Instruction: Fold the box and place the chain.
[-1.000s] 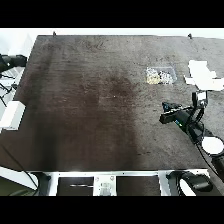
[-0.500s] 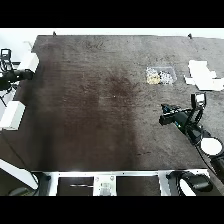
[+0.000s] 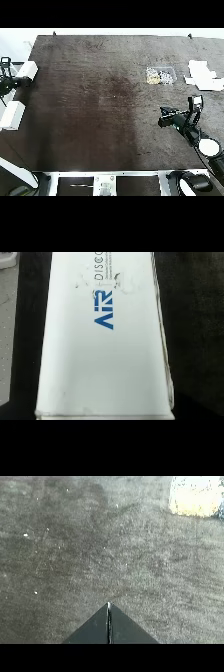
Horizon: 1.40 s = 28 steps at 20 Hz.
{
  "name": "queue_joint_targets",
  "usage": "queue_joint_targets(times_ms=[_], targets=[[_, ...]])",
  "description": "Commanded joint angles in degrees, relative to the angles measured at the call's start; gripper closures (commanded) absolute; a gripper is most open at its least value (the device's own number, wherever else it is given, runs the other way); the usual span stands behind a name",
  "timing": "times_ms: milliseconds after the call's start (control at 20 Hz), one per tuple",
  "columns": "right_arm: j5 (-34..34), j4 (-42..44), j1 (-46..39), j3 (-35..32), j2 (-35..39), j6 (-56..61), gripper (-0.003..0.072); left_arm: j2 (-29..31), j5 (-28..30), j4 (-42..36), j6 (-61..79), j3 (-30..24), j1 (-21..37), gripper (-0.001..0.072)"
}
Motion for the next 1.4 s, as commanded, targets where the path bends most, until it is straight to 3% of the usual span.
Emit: queue_joint_targets(times_ms=[0, 150, 250, 300, 400, 500, 600, 750, 800, 850, 1350], targets=[[0.02, 0.02, 0.02, -0.50, -0.02, 0.02, 0.0671, -1.29, -0.48, -1.27, 1.81, 0.37, 0.33, 0.0693], [0.00, 0.02, 0.02, -0.50, -0.02, 0.02, 0.0670, -2.16, -0.04, -2.86, 2.27, 0.37, 0.33, 0.0687], [-0.26, 0.02, 0.02, -0.50, -0.02, 0.02, 0.0670, -2.16, 0.74, -2.80, 2.67, 0.35, 0.33, 0.0092], [-0.81, 0.04, 0.02, -0.50, -0.02, 0.02, 0.0670, -2.16, 1.36, -2.80, 2.64, 0.37, 0.33, 0.0031], [-2.05, 0.04, 0.02, -0.50, -0.02, 0.02, 0.0665, -2.16, 1.27, -2.78, 2.62, 0.37, 0.35, 0.0029], [-3.21, 0.04, 0.02, -0.48, -0.02, 0.02, 0.0492, -1.92, 0.87, -2.69, 2.67, 0.37, 0.35, -0.0011], [-3.56, 0.04, 0.02, -0.48, -0.02, 0.02, 0.0409, -1.49, 0.74, -2.21, 2.60, 0.66, 0.35, -0.0011], [-3.58, 0.04, 0.02, -0.48, -0.02, 0.02, 0.0217, -0.59, -0.92, -1.81, 2.43, 0.96, 0.35, -0.0011], [-3.58, 0.04, 0.02, -0.48, -0.02, 0.02, 0.0211, -0.57, -2.14, -1.68, 2.40, 1.46, 0.35, -0.0011], [-3.58, 0.02, 0.02, -0.48, -0.02, 0.00, 0.0151, -0.57, -3.23, -0.98, 1.73, 1.88, 0.35, -0.0011], [-3.56, 0.02, 0.02, -0.50, 0.00, 0.02, 0.0118, 5.77, -4.81, 5.99, -1.07, 2.03, 0.35, -0.0011]])
